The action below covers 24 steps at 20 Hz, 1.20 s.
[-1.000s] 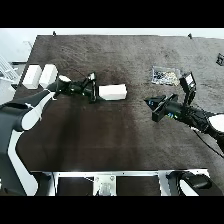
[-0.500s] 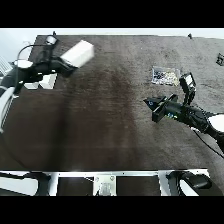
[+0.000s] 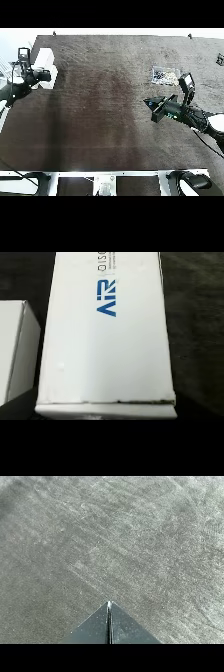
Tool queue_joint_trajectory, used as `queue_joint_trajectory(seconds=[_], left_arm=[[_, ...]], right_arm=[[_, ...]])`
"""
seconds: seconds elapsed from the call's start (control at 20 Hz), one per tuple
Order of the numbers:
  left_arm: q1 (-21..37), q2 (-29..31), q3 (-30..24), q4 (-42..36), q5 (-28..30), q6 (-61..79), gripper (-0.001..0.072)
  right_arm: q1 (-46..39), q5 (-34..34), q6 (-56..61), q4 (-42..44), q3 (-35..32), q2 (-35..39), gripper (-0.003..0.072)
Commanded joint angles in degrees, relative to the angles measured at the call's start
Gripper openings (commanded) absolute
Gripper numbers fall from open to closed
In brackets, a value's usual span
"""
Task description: Fold the box and place the chain.
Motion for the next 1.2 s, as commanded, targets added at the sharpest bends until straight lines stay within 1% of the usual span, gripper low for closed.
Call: queue_joint_trajectory(seconds=[0.0,0.15,0.3,0.8,1.0,1.05,1.1,1.15], left_arm=[[0.31,-0.79,-1.84,0.33,6.03,-1.07,0.0015],[0.31,-2.75,-1.81,0.74,6.47,-1.01,0.0016],[0.31,-4.09,-1.77,1.42,3.63,4.11,0.0016],[0.33,-4.31,-1.77,1.40,2.34,11.19,0.0020],[0.33,-4.31,-1.77,1.40,3.69,11.21,0.0023],[0.33,-4.31,-1.77,1.40,4.33,11.19,0.0023],[0.33,-4.31,-1.77,1.40,4.66,11.19,0.0023],[0.44,-4.31,-1.77,1.40,4.79,11.15,0.0040]], right_arm=[[0.07,-0.24,0.00,0.07,0.00,-0.28,0.0010],[0.07,-0.37,0.00,0.72,0.00,-0.28,0.0010],[0.04,-0.37,0.00,0.72,0.00,-0.28,0.0010],[0.07,-0.35,0.00,0.70,0.00,-0.28,0.0010],[0.07,-0.20,0.02,0.72,0.00,-0.28,0.0010],[0.07,0.00,0.04,0.72,0.00,-0.28,0.0046],[0.07,0.26,0.02,0.87,0.00,-0.28,0.0158],[0.07,0.42,0.04,0.87,0.00,-0.28,0.0200]])
